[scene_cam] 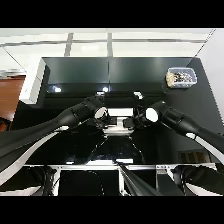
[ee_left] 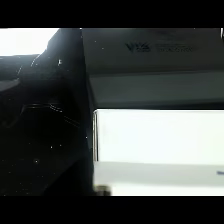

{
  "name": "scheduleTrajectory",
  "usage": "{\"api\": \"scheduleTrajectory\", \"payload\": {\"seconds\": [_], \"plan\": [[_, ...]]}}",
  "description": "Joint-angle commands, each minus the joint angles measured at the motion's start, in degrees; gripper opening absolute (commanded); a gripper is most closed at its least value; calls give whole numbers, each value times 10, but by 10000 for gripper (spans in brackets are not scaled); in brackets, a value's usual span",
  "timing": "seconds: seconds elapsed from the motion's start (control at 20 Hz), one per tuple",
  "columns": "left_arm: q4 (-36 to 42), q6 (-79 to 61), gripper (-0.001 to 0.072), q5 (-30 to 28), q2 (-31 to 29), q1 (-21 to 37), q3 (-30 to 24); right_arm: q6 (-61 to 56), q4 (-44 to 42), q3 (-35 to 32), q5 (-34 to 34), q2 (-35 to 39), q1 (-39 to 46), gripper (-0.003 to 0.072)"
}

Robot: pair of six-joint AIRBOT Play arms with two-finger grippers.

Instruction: Fold the box and place the chain.

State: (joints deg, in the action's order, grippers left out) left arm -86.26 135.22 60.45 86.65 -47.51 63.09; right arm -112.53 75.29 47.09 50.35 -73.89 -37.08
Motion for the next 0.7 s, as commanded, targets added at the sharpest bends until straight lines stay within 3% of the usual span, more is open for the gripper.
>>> {"api": "scheduleTrajectory", "payload": {"seconds": [0.0,0.4,0.5,0.65], "plan": [[0,0,26,0,0,0,0,-84,60,3,26,-16,-14,355],[0,0,26,0,0,0,0,-122,59,96,121,-80,-21,355],[0,0,26,0,0,0,0,-138,55,110,131,-85,-21,299],[0,0,26,0,0,0,0,-159,50,114,149,-87,-21,297]]}}
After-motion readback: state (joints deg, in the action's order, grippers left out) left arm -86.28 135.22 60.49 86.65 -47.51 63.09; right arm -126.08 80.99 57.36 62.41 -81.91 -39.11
